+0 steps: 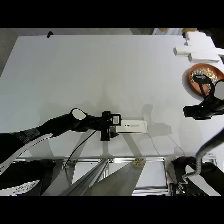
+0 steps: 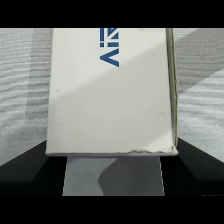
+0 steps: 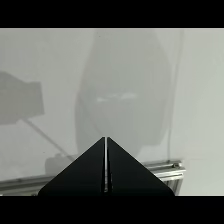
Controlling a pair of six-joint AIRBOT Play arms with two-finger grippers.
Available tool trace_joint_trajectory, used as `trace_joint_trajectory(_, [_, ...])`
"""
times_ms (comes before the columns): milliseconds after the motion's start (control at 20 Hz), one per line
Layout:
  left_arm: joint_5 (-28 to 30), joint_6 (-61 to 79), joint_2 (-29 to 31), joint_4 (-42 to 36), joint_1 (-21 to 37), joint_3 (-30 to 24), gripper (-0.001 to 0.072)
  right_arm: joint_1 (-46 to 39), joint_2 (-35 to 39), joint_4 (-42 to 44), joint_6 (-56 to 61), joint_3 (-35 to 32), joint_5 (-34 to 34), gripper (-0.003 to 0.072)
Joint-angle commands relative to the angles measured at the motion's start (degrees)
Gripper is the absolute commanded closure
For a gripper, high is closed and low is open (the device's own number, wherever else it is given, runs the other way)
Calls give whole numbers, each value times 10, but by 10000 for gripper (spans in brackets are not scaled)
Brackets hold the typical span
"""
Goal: Fold the box and place the chain.
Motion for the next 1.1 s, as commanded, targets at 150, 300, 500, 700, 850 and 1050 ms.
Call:
trace_joint_trajectory(150, [5,-73,58,29,29,0,368,0,0,0,0,1,-1,668])
trace_joint_trajectory(300, [4,-219,160,130,94,0,360,0,0,0,0,1,0,668])
trace_joint_trajectory(500, [-38,-479,309,352,229,0,362,0,0,0,0,1,0,668])
trace_joint_trajectory(700, [-79,-730,394,548,393,0,364,0,0,0,0,1,0,668])
trace_joint_trajectory(850, [-116,-814,402,575,517,0,363,0,0,0,0,1,0,668])
trace_joint_trajectory(1050, [-126,-829,395,575,609,-21,363,0,0,0,0,1,0,668])
